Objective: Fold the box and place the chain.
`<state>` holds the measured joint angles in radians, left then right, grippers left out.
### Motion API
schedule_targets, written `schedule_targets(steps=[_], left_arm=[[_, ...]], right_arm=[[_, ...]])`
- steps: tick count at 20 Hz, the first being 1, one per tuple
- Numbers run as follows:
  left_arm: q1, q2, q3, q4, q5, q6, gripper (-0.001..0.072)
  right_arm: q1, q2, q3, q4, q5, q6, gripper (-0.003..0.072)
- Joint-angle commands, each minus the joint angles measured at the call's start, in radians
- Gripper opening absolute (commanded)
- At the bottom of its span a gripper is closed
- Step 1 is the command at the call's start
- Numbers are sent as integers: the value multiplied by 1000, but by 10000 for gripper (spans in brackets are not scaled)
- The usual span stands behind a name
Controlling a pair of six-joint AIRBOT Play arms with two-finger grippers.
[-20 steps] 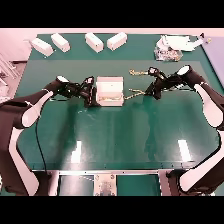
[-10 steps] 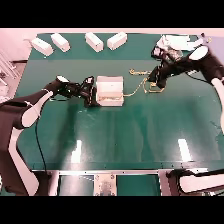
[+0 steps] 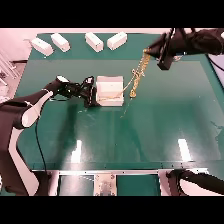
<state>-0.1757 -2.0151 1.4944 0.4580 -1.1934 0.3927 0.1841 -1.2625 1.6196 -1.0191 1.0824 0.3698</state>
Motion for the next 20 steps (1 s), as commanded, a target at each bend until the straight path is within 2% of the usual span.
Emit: schedule_targets(steps=[1, 6, 15, 20], left_arm=[[0, 0, 0, 1, 1, 0, 534], [0, 0, 0, 1, 0, 0, 534], [0, 0, 0, 0, 0, 0, 534], [0, 0, 0, 0, 0, 0, 534]], right_arm=[[97, 15, 29, -3, -82, 24, 0], [151, -95, 16, 2, -79, 74, -1], [168, -330, -124, 237, -72, 63, -1], [207, -459, -147, 255, -72, 37, 3]])
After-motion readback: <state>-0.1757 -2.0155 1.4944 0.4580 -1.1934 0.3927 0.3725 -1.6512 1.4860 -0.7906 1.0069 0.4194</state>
